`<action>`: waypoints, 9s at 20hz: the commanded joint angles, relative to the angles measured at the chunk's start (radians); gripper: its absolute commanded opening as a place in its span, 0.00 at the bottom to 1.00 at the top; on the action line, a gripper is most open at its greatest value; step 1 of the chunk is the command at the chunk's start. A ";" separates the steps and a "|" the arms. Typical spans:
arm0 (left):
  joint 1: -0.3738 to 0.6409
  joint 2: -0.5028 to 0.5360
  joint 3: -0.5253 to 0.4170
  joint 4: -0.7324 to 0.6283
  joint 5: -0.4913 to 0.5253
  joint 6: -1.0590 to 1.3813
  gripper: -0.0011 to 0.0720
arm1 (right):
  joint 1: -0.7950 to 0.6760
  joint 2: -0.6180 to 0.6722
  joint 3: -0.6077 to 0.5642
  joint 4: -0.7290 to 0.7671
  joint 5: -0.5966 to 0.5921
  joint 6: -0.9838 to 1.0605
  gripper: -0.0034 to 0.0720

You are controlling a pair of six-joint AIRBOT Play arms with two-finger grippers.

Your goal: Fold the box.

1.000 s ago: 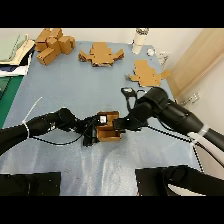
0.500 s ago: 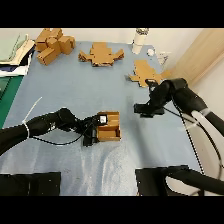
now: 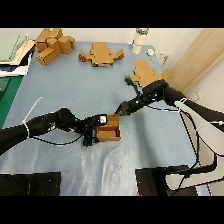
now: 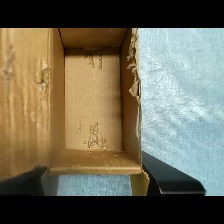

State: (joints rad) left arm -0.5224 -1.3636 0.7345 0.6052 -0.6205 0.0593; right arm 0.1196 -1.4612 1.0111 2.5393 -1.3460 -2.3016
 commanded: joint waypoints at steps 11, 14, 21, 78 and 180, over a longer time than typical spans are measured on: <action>0.000 0.000 0.000 0.000 0.000 0.000 0.74 | 0.403 0.514 -0.449 -0.312 0.681 -0.342 0.05; 0.000 0.000 0.000 0.000 0.000 0.000 0.74 | 0.476 0.610 -0.521 -0.390 0.769 -0.367 0.05; 0.000 0.000 0.000 0.000 0.000 0.000 0.74 | 0.562 0.656 -0.524 -0.468 0.732 -0.538 0.84; 0.000 0.000 0.000 0.000 0.000 0.000 0.74 | 0.664 0.612 -0.523 -0.655 0.853 -0.568 0.70; 0.000 0.000 0.000 0.000 0.000 0.000 0.74 | 0.551 0.723 -0.583 -0.405 0.837 1.030 0.04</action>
State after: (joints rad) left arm -0.5224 -1.3636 0.7345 0.6052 -0.6209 0.0593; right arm 0.7506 -0.6846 0.4404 1.8809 -0.5621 -1.1255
